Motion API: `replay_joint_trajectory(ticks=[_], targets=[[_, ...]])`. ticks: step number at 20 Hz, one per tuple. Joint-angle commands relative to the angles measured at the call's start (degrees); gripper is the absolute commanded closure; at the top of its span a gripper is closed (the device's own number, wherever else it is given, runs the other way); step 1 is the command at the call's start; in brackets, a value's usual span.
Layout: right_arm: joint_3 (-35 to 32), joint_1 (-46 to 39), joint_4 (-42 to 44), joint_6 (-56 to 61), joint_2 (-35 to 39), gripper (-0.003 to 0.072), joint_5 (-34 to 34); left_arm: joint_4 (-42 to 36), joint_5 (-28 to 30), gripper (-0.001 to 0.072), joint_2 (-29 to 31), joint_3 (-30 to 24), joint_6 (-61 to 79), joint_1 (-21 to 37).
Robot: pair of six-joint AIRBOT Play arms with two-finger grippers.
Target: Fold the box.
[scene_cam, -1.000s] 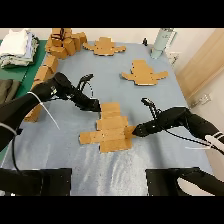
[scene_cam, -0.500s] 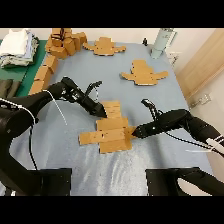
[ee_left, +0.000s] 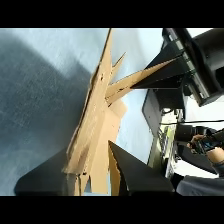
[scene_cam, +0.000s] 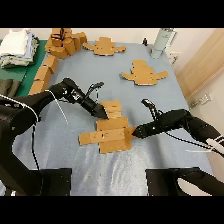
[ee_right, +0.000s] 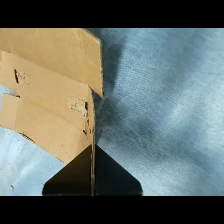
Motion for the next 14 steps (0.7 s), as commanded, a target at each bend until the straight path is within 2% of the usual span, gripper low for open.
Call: replay_joint_trajectory(ticks=[1, 2, 3, 4, 5, 6, 9, 10, 11, 12, 14], targets=[[-0.02, 0.02, -0.07, 0.02, 0.04, 0.0684, -0.42, -2.25, 1.27, 0.0428, -0.31, 0.07, 0.87, 0.0], [-0.02, 0.02, -0.11, 0.02, 0.04, 0.0685, -0.42, -2.58, 1.9, 0.0429, -0.35, 0.07, 0.98, 0.0], [-0.02, 0.02, -0.15, 0.02, 0.04, 0.0685, -0.46, -2.67, 2.36, 0.0567, -0.37, 0.07, 1.03, 0.0], [-0.02, 0.02, -0.2, 0.02, 0.04, 0.0685, -0.48, -2.73, 2.38, 0.065, -0.37, 0.07, 1.22, 0.02], [-0.02, 0.02, -0.39, 0.02, 0.04, 0.0685, -0.55, -2.73, 2.32, 0.0654, -0.37, 0.07, 1.46, 0.0], [-0.02, 0.02, -0.52, 0.02, 0.04, 0.0685, -0.61, -2.73, 1.99, 0.0697, -0.37, 0.07, 1.66, -0.02], [-0.02, 0.02, -0.55, 0.02, 0.04, 0.0673, -0.46, -2.75, -0.15, 0.0696, -0.37, 0.07, 2.01, -0.02], [-0.02, 0.0, -0.55, 0.02, 0.04, 0.0594, -0.26, -2.78, -0.39, 0.0697, -0.37, 0.07, 1.84, -0.02], [-0.02, -0.02, -0.59, 0.26, 0.04, 0.0447, -0.13, -2.78, -0.26, 0.0697, -0.37, 0.07, 1.79, -0.02], [0.0, -0.15, -1.27, 1.81, 0.04, 0.0379, 0.22, -2.78, 0.04, 0.0697, -0.35, 0.07, 2.23, -0.02], [0.92, -0.92, -6.27, 6.47, 0.04, 0.0379, 1.22, -2.75, 0.24, 0.0699, -0.28, 0.07, 4.9, -0.07]])
